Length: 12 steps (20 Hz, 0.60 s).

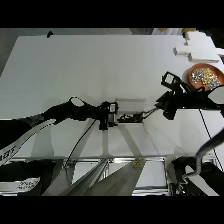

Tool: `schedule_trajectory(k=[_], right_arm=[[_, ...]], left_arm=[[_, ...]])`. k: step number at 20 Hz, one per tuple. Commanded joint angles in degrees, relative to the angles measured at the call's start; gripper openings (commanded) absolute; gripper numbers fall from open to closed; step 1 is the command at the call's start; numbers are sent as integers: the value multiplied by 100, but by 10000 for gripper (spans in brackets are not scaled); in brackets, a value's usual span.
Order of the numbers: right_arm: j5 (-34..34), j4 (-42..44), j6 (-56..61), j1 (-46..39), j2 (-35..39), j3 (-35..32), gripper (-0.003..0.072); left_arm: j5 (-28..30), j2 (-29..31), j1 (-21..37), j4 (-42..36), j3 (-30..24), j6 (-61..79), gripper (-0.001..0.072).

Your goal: Fold the box and place the chain.

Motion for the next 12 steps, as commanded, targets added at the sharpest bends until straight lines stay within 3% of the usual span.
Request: schedule_trajectory(k=[1,2,5,12], right_arm=[[11,-369,-1427,17,-247,-573,170],[-120,-350,-1860,157,-328,-752,170],[-752,-63,-2280,553,-643,-1027,295],[-1604,656,-2374,922,-1178,-1032,294]], left_arm=[[0,-2,0,2,2,0,72],[0,-2,0,2,2,0,72],[0,-2,0,0,2,0,72],[0,-2,0,0,2,0,72]])
